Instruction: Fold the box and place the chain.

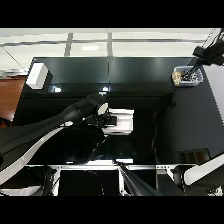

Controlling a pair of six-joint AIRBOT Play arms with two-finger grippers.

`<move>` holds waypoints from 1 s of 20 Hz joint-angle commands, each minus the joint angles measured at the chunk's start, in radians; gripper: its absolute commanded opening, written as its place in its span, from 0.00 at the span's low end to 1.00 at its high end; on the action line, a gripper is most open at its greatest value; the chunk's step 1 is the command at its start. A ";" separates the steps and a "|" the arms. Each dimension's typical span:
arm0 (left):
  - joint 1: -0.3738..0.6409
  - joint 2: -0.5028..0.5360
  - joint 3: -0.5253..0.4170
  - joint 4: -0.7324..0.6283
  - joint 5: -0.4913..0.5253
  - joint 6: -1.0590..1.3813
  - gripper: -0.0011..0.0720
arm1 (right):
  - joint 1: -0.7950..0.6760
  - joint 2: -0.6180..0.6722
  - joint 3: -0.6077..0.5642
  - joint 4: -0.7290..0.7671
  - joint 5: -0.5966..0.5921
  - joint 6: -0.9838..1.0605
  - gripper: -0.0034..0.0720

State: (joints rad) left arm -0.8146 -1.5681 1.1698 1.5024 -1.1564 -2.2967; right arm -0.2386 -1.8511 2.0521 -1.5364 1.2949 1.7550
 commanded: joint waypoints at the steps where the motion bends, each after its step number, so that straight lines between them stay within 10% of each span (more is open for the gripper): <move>1: 0.000 0.000 0.000 0.000 0.000 0.000 0.06 | 0.003 0.152 0.001 0.043 0.028 -0.109 0.06; 12: 0.000 0.000 0.000 0.000 0.004 0.000 0.06 | 0.011 0.625 -0.011 0.359 0.094 -0.192 0.05; 20: 0.001 0.000 0.000 0.000 0.005 0.000 0.06 | 0.201 0.742 -0.011 0.425 0.211 -0.189 0.05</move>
State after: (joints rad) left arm -0.8146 -1.5684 1.1698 1.5021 -1.1530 -2.2971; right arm -0.1009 -1.1362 2.0415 -1.1465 1.4231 1.5661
